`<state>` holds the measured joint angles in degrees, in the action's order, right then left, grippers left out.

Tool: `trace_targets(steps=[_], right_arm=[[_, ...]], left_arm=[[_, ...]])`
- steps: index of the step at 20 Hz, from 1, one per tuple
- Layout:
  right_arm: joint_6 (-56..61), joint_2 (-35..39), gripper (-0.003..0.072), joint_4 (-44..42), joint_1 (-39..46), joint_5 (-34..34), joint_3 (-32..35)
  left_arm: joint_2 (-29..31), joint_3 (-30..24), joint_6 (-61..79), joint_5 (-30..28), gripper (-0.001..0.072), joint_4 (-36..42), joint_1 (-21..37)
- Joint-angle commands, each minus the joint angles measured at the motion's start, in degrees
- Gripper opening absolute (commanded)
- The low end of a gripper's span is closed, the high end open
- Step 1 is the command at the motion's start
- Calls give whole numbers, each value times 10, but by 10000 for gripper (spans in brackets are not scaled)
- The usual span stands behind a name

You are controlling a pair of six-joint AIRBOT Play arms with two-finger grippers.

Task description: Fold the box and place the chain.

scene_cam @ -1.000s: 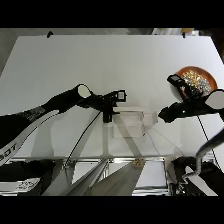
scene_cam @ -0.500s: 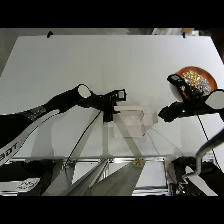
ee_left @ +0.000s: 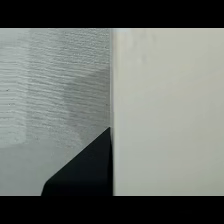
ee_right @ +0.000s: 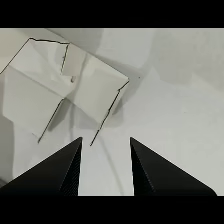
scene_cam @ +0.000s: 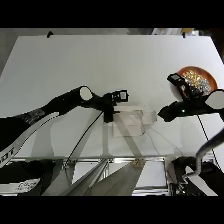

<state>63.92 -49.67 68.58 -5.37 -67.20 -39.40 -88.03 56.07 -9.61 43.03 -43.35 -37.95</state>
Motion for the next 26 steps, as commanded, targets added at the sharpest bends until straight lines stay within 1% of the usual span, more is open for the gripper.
trace_targets(steps=[1, 18, 22, 26], right_arm=[[0, 0, 335, 0, 0, 4, 0], [-2, 0, 335, -2, 0, 1, 0], [-58, 0, 334, -50, 0, -24, 0], [-58, 0, 334, -50, 0, -24, 0]], left_arm=[[3, 0, -31, -4, 4, -16, -10], [-1, 0, -38, -8, 10, -15, -11], [-7, 0, -39, -6, 11, -15, -11], [-3, 0, -39, -6, 12, -15, -11]])
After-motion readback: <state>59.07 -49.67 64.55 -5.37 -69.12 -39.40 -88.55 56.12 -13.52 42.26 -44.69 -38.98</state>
